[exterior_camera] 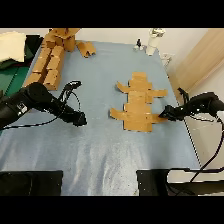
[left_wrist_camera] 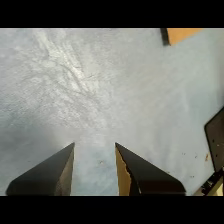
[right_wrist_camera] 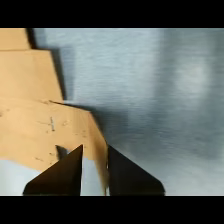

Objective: Fold the box.

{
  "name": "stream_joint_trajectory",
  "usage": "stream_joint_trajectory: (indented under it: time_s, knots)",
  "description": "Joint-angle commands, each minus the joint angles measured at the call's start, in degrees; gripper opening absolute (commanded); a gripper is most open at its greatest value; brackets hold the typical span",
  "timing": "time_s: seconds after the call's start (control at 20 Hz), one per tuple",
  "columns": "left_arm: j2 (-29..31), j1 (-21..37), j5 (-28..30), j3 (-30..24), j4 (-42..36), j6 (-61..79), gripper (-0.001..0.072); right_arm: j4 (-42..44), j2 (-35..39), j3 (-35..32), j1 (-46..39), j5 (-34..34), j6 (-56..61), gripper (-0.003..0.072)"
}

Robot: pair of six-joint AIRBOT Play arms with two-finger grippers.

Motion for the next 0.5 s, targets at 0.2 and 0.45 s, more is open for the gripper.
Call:
stream_joint_trajectory:
  time_s: [0.2,0.45]
  knots:
    - [0.0,0.1,-0.7,0.0,-5.0,1.0,0.0394,2.7,-0.6,0.0,6.1,-1.5,-2.2,0.0004]
    - [-0.9,5.3,-3.4,0.0,-8.3,0.9,0.0395,12.1,2.0,-4.9,13.1,-2.2,-4.0,0.0000]
